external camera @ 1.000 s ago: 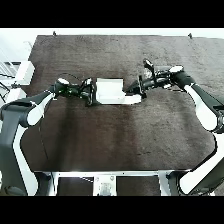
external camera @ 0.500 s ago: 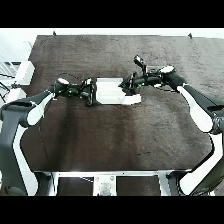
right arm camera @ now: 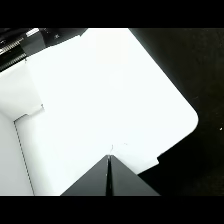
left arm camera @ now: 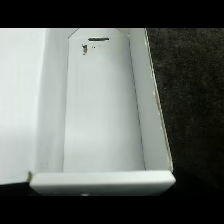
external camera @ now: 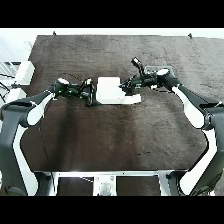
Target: Fold the box and place the chain.
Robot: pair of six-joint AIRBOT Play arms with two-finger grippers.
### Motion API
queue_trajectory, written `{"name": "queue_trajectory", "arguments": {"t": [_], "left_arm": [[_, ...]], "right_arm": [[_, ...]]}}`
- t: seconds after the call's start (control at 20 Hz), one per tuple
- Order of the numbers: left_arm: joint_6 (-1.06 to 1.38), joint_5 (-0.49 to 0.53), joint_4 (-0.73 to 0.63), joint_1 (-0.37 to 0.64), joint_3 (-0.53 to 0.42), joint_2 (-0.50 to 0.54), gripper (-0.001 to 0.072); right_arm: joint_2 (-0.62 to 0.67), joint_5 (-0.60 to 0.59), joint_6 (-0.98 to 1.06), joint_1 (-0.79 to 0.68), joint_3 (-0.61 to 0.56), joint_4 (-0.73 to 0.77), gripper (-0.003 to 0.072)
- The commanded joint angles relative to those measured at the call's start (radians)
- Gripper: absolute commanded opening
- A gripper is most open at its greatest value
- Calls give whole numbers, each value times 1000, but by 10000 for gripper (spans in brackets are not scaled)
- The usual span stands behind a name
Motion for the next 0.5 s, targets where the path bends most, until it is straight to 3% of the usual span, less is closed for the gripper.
{"name": "queue_trajectory", "arguments": {"t": [0.0,0.05,0.1,0.25,0.35,0.4,0.45], "left_arm": [[1,0,0,0,1,1,351],[1,0,0,0,1,1,351],[0,0,0,0,1,1,351],[0,0,0,0,1,1,351],[1,0,0,0,1,1,351],[1,0,0,0,1,1,351],[0,0,0,0,1,1,351]], "right_arm": [[-7,0,13,0,6,-7,14],[-6,1,13,0,8,-6,30],[-6,14,13,0,17,-6,160],[38,72,26,-13,43,-13,162],[100,86,28,-26,43,-106,166],[133,98,28,-37,42,-171,233],[161,113,27,-47,42,-227,370]]}}
